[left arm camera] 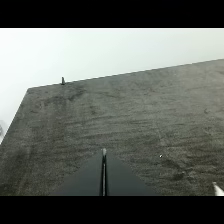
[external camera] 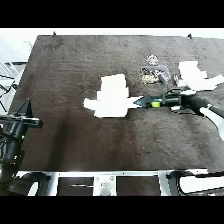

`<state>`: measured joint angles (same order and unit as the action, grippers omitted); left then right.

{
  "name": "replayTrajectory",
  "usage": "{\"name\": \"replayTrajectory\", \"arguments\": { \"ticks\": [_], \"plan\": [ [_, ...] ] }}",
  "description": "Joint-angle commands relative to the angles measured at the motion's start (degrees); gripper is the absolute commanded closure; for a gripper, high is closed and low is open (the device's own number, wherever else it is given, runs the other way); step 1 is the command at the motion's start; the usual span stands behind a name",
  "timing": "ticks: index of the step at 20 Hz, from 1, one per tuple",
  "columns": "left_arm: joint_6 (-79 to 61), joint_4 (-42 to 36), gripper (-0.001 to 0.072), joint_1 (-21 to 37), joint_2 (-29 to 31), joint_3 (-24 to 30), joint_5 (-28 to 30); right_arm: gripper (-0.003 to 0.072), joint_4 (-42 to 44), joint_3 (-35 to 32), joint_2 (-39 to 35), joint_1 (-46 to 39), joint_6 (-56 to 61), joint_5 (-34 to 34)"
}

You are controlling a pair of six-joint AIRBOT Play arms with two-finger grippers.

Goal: Fold the box and place the chain.

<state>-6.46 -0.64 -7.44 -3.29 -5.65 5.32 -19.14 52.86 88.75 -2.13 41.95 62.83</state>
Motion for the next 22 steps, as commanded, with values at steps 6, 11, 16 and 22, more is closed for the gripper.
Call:
{"name": "replayTrajectory", "arguments": {
  "ticks": [6,11,16,22],
  "plan": [
    [0.1,0.6,-0.0001,0.0,0.0,-0.1,-1.4,0.0679,2.1,1.0,1.6,8.6,-3.0,-17.9],
    [0.5,0.6,0.0072,0.0,0.0,-0.1,-6.4,0.0679,2.2,1.0,2.0,9.0,-9.7,-18.5],
    [1.0,0.4,0.0073,0.0,-12.5,-4.5,-8.9,0.0678,3.5,0.3,2.3,9.5,-11.1,-20.0],
    [0.5,0.4,0.0073,0.0,-44.1,-22.4,-11.1,0.0678,4.0,0.3,2.3,9.6,-11.1,-20.8]
  ]
}}
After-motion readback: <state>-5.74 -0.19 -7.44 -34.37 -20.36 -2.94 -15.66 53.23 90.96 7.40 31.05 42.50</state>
